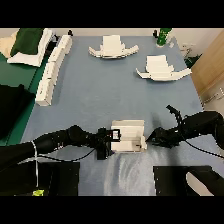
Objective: Fold the box.
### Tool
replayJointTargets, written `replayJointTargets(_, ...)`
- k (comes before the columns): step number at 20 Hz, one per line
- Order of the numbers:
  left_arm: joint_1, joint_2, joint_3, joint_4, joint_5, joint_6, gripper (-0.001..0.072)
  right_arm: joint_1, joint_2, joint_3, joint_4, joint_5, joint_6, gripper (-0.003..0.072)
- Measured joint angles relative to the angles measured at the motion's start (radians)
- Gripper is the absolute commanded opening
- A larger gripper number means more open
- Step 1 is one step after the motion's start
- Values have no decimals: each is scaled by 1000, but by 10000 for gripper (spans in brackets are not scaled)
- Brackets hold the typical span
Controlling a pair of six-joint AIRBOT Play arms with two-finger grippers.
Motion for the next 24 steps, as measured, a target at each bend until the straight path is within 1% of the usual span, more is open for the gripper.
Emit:
replayJointTargets(2,0,0,0,0,0,0,540,48,4,1,5,18,-2,488)
replayJointTargets(6,0,0,0,0,0,0,540,146,7,13,1,100,10,487)
replayJointTargets(8,0,0,0,0,0,0,540,208,7,35,-39,138,55,487)
replayJointTargets(11,0,0,0,0,0,0,540,339,1,85,-171,176,204,487)
replayJointTargets(14,0,0,0,0,0,0,540,499,-38,141,-330,207,385,486)
replayJointTargets(16,0,0,0,0,0,0,540,601,-88,183,-434,217,510,486)
replayJointTargets(18,0,0,0,0,0,0,540,686,-148,228,-527,214,624,453)
replayJointTargets(19,0,0,0,0,0,0,540,726,-183,254,-569,206,678,452)
replayJointTargets(22,0,0,0,0,0,0,540,814,-277,323,-658,175,804,452)
replayJointTargets(24,0,0,0,0,0,0,540,848,-322,358,-692,156,866,452)
